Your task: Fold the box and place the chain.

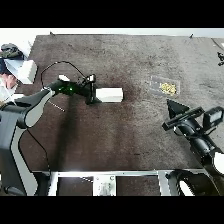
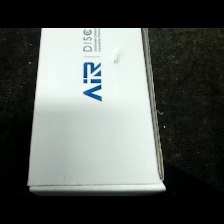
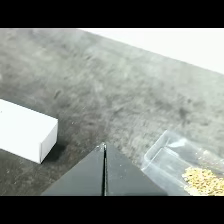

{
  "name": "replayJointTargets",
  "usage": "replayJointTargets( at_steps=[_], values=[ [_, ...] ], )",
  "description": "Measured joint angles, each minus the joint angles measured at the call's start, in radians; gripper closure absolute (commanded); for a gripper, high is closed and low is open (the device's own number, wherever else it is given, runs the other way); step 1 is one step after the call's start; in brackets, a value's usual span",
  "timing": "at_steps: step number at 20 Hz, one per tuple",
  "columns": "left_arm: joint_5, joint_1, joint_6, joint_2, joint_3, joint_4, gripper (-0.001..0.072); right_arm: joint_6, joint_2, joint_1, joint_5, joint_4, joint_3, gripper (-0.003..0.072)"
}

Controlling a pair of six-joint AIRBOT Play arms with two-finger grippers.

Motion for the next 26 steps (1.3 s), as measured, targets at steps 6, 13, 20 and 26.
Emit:
replayJointTargets(
  at_steps=[6,13,20,26],
  values=[
    [0.058,0.008,-0.086,0.063,0.008,-0.003,0.07,-0.001,0.094,0.0,-0.023,0.003,-0.042,0.0696],
    [0.311,0.159,-0.392,0.272,0.012,-0.02,0.0702,-0.001,0.106,0.0,-0.027,0.003,-0.049,0.0696],
    [0.703,0.344,-0.914,0.324,-0.128,0.192,0.0702,-0.001,0.108,0.0,-0.02,0.004,-0.049,0.0696],
    [0.919,0.391,-1.027,0.32,-0.253,0.249,0.0701,-0.001,0.108,0.0,-0.006,0.004,-0.049,0.0696]
  ],
)
